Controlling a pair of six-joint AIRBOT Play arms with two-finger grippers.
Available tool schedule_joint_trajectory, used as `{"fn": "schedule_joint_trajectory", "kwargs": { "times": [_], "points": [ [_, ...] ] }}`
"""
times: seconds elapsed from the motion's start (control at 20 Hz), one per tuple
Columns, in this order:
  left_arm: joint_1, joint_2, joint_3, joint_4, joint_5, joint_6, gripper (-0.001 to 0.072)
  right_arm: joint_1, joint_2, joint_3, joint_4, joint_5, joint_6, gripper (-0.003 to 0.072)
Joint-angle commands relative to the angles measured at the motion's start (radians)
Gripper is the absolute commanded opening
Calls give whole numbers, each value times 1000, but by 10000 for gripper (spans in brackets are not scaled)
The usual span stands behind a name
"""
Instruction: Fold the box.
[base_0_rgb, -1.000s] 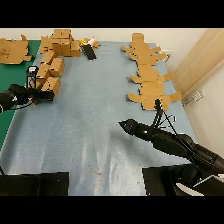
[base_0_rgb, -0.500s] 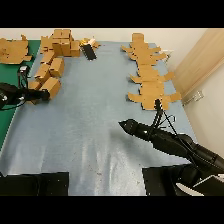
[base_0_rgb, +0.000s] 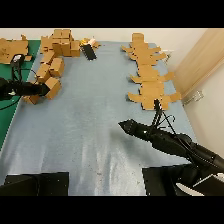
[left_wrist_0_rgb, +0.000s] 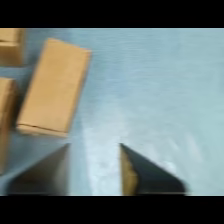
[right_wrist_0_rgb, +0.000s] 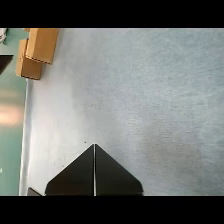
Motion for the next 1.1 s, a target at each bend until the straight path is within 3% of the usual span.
{"fn": "schedule_joint_trajectory", "kwargs": {
  "times": [0.0,0.15,0.3,0.45,0.6,0.85,1.05],
  "points": [
    [-98,71,1,-44,-137,23,11,-22,-43,24,-4,-53,-1,6],
    [-211,78,1,-23,-161,-129,10,-132,-126,143,-162,-265,-4,5],
    [-328,78,-1,101,-245,-235,9,-227,-212,307,-339,-448,-28,5],
    [-481,85,-28,213,-232,-343,9,-285,-328,456,-369,-579,-161,5],
    [-614,85,-65,238,-212,-424,9,-314,-440,552,-370,-684,-240,5],
    [-745,85,-141,238,-143,-526,9,-316,-511,583,-365,-724,-319,5],
    [-768,86,-141,238,-93,-550,10,-316,-509,583,-357,-747,-318,5]
  ]
}}
